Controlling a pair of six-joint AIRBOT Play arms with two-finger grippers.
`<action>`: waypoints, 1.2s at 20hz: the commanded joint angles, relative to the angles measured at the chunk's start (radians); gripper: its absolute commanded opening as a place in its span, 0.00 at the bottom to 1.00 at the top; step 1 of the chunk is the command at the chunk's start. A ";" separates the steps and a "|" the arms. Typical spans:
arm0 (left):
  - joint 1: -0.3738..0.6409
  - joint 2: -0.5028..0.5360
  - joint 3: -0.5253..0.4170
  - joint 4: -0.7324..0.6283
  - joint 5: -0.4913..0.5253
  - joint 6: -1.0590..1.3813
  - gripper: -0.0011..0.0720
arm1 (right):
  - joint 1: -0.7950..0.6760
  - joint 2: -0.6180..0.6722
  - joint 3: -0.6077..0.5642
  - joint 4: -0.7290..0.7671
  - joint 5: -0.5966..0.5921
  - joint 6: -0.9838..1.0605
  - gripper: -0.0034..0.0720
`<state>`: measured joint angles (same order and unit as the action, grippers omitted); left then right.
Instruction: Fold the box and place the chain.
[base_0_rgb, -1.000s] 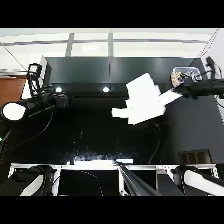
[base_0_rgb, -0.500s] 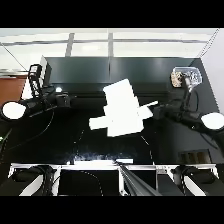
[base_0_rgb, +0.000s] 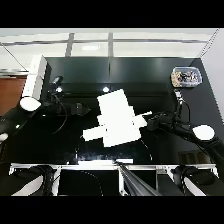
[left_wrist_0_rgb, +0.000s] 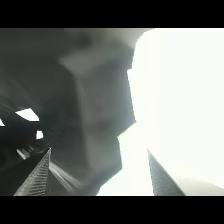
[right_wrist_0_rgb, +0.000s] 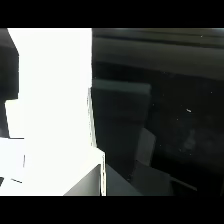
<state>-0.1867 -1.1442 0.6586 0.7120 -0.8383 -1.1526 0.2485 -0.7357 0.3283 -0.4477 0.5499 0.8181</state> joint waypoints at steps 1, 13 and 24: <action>-0.007 -0.191 0.072 -0.161 -0.205 0.094 0.98 | 0.005 0.002 -0.006 0.006 0.001 -0.003 0.06; -0.019 -0.563 0.278 -0.373 -0.566 0.525 0.98 | 0.005 0.002 -0.006 0.005 0.022 0.014 0.06; -0.061 -0.613 0.339 -0.350 -0.626 0.667 0.78 | 0.005 0.002 -0.006 0.003 0.022 0.031 0.06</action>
<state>-0.2298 -1.7519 0.9817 0.3458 -1.4441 -0.5392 0.2531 -0.7345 0.3225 -0.4438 0.5716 0.8455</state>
